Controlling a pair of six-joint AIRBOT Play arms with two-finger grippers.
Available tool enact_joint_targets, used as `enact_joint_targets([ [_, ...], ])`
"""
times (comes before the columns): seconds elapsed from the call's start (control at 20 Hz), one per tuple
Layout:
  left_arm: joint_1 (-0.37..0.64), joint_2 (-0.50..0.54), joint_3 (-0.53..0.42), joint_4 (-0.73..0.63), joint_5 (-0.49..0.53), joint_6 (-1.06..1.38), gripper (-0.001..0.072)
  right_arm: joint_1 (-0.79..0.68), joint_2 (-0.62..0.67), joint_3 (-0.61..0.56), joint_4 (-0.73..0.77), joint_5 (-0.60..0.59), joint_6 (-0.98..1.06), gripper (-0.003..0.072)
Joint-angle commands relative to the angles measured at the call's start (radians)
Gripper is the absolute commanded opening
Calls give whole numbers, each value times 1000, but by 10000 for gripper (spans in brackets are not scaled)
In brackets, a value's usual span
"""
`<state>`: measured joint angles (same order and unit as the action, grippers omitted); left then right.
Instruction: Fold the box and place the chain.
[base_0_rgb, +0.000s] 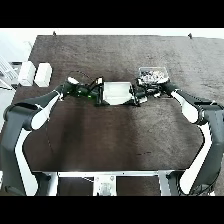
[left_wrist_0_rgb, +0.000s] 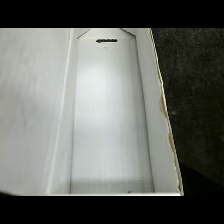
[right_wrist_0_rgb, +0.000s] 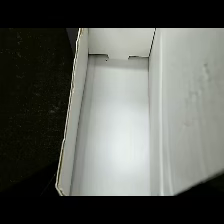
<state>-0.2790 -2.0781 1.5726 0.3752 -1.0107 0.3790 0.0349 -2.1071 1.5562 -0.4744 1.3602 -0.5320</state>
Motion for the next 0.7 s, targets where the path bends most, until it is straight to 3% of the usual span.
enact_joint_targets([
  [0.0,-12,0,1,-6,13,7,708,1,0,0,0,2,0,477],
  [0.25,-11,0,1,-5,19,7,705,1,0,0,-1,2,0,478],
  [0.35,-11,0,1,-2,20,7,437,1,0,0,0,2,0,478],
  [0.65,-11,0,1,14,34,6,426,1,0,0,-1,2,0,477],
])
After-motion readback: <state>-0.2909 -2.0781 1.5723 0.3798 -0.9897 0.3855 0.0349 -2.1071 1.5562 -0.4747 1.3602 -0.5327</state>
